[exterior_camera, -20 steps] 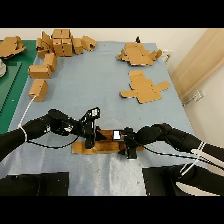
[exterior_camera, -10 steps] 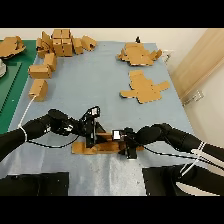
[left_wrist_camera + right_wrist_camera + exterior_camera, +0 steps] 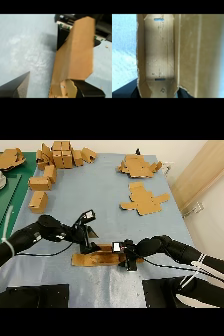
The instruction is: Fold the box.
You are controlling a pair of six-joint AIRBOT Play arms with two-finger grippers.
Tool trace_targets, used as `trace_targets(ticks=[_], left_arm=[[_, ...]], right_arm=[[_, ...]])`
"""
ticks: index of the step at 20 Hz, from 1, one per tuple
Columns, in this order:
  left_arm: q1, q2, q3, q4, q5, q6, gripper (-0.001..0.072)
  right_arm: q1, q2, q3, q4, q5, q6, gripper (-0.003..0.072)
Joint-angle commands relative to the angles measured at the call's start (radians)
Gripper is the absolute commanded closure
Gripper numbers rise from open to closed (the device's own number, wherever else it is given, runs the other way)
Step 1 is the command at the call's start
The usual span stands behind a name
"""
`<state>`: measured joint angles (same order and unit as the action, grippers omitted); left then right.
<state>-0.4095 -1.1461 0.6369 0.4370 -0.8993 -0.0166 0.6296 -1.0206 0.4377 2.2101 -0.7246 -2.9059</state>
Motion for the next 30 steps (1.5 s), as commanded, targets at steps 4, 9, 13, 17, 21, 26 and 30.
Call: trace_targets(ticks=[4, 9, 13, 17, 21, 26, 30], left_arm=[[0.061, 0.164, 0.004, 0.354, -0.146, -0.458, 0.0489], [-0.011, 0.159, 0.004, 0.211, -0.258, -0.823, 0.0700], [-0.060, 0.026, 0.029, 0.018, -0.159, -0.875, 0.0700], [-0.057, -0.121, 0.127, -0.084, -0.048, -0.912, 0.0700], [-0.063, -0.206, 0.185, -0.008, 0.049, -0.993, 0.0700], [-0.095, -0.213, 0.183, 0.251, 0.017, -1.182, 0.0700], [-0.152, -0.221, 0.184, 0.251, 0.014, -1.189, 0.0700]], right_arm=[[0.001, 0.000, 0.000, 0.000, 0.001, 0.000, 0.0174], [0.001, 0.000, 0.000, 0.000, 0.001, 0.000, 0.0174], [0.001, 0.000, 0.000, 0.000, 0.001, 0.000, 0.0174], [0.001, 0.000, 0.000, 0.000, 0.001, 0.000, 0.0174], [0.001, -0.001, 0.000, 0.000, 0.001, 0.000, 0.0174], [0.001, 0.000, 0.000, 0.000, 0.002, 0.000, 0.0174], [0.001, 0.000, 0.000, 0.000, 0.001, 0.000, 0.0174]])
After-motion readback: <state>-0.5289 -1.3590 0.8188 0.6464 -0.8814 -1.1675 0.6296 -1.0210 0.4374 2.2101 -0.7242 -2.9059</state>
